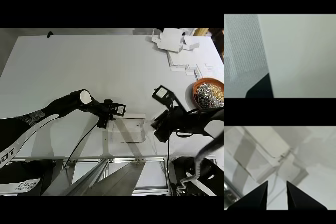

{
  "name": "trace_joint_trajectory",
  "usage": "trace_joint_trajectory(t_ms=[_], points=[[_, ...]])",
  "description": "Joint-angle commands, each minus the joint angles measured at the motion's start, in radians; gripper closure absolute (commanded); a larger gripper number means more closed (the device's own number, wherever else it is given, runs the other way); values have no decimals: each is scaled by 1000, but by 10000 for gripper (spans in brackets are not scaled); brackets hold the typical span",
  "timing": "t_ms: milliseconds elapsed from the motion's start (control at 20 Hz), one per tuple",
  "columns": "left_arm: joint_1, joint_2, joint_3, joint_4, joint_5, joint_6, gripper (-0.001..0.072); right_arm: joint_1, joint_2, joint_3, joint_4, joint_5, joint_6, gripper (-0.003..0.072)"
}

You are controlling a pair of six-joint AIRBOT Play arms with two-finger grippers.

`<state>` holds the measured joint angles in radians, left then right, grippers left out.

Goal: Fold the box and place the chain.

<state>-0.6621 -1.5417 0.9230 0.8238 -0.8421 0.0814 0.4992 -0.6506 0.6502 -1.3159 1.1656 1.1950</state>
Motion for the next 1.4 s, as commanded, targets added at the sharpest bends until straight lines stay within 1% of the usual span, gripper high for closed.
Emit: trace_joint_trajectory(t_ms=[0,50,100,200,250,300,350,400,500,550,700,800,950,1100,1250,1350], points=[[0,-1,-1,0,0,1,699,56,-5,-96,82,-141,-227,523],[0,-1,-1,0,0,1,699,78,-18,-104,82,-145,-289,611],[0,-1,-1,0,0,0,699,99,-37,-104,82,-133,-340,637],[0,-1,-1,0,0,1,699,109,-50,-114,77,-131,-387,636],[0,-1,-1,-1,0,0,699,119,-48,-128,35,-141,-393,607],[0,-1,-1,0,-1,1,699,138,-40,-149,-1,-159,-393,444],[0,-1,-1,0,-1,0,699,153,-18,-174,-28,-184,-393,178],[0,-1,-1,0,0,0,699,174,10,-195,-50,-201,-392,88],[0,-1,-1,0,0,1,699,220,84,-250,-84,-261,-393,74],[0,-1,-1,0,0,0,699,243,118,-285,-103,-302,-392,26],[0,-1,-1,0,0,1,699,320,152,-377,-129,-346,-392,32],[0,-1,-1,0,0,1,699,376,138,-426,-147,-373,-391,32],[0,-1,-1,0,0,1,699,412,99,-457,-152,-470,-393,30],[0,-1,-1,0,0,1,699,412,51,-457,-167,-566,-392,31],[0,-1,-1,0,0,0,699,379,-4,-457,-170,-597,-393,31],[0,-1,-1,0,0,1,699,311,-4,-440,-167,-602,-392,31]])
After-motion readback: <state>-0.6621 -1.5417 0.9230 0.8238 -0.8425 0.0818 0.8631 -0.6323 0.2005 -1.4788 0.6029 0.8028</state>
